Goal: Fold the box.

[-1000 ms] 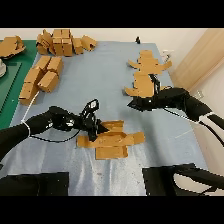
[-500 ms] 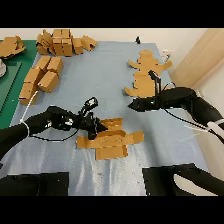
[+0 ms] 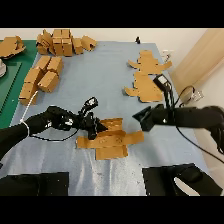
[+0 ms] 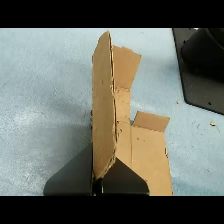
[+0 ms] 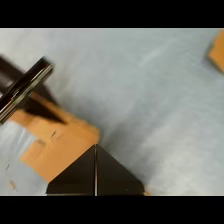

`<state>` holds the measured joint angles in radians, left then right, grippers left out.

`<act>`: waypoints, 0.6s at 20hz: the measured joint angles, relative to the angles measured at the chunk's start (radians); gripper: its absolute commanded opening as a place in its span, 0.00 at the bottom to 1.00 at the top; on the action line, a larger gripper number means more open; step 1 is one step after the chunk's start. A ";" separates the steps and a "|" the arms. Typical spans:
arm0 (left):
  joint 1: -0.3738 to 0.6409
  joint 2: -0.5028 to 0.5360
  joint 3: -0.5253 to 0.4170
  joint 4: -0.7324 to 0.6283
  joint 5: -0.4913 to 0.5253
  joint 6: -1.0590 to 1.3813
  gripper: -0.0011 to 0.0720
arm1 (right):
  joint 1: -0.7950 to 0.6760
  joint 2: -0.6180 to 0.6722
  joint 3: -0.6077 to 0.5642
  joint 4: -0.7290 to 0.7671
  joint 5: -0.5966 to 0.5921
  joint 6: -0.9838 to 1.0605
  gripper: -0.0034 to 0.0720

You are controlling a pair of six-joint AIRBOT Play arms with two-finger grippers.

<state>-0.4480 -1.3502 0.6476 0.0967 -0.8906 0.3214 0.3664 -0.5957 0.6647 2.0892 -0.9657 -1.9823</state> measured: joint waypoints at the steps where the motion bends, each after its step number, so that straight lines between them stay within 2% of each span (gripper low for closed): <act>1: 0.000 0.000 0.000 0.000 0.000 0.000 0.03 | 0.062 0.046 -0.039 -0.013 0.001 0.000 0.05; 2: 0.000 0.000 0.000 0.000 0.000 0.000 0.03 | 0.121 0.081 -0.078 -0.028 0.006 0.000 0.06; 3: 0.000 0.000 0.000 0.000 0.000 0.000 0.03 | 0.185 0.109 -0.119 -0.048 0.017 0.000 0.26; 4: 0.000 0.000 0.000 0.000 0.000 0.000 0.03 | 0.242 0.125 -0.156 -0.072 0.027 0.000 0.55; 5: 0.000 0.000 0.000 0.000 0.000 0.000 0.03 | 0.300 0.128 -0.192 -0.101 0.039 -0.004 0.71; 6: 0.000 0.000 0.000 -0.001 0.000 0.000 0.03 | 0.349 0.122 -0.219 -0.126 0.051 -0.018 0.76; 12: 0.000 0.000 0.000 -0.006 0.000 0.000 0.03 | 0.528 -0.071 -0.291 -0.244 0.183 -0.248 0.76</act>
<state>-0.4484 -1.3502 0.6476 0.0902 -0.8909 0.3214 0.8940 -0.6666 0.3740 1.8450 -0.7822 -2.2299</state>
